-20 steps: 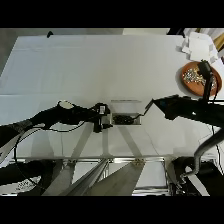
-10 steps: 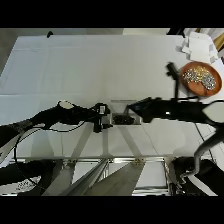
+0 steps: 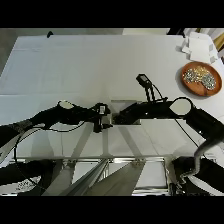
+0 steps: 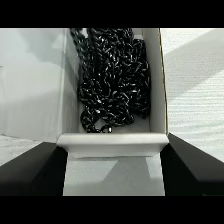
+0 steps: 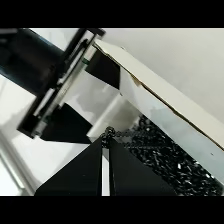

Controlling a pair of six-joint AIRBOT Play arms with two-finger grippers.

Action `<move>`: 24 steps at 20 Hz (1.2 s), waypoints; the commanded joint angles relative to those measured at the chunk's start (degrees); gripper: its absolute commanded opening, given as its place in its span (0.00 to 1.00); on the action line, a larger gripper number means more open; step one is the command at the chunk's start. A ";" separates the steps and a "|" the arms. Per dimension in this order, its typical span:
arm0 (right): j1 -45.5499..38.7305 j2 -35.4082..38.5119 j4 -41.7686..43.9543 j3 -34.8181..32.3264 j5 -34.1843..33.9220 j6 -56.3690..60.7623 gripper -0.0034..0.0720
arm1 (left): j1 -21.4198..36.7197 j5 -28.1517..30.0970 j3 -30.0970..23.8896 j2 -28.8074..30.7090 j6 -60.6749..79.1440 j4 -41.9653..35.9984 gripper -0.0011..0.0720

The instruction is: Fold the box and place the chain.

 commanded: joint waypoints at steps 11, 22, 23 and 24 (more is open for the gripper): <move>0.28 -1.03 -14.97 1.22 6.51 10.78 0.35 | -0.04 0.02 0.00 0.02 0.02 0.00 0.11; -6.95 -2.95 -14.25 21.38 11.58 -7.19 0.25 | -0.04 0.02 0.00 0.02 0.02 0.00 0.11; -7.08 -4.68 -14.78 21.38 11.39 -8.83 0.25 | -0.02 0.02 0.00 0.02 0.02 0.00 0.11; -7.04 -6.91 -16.15 21.38 11.91 -9.64 0.25 | -0.02 0.02 0.00 0.02 0.02 0.00 0.11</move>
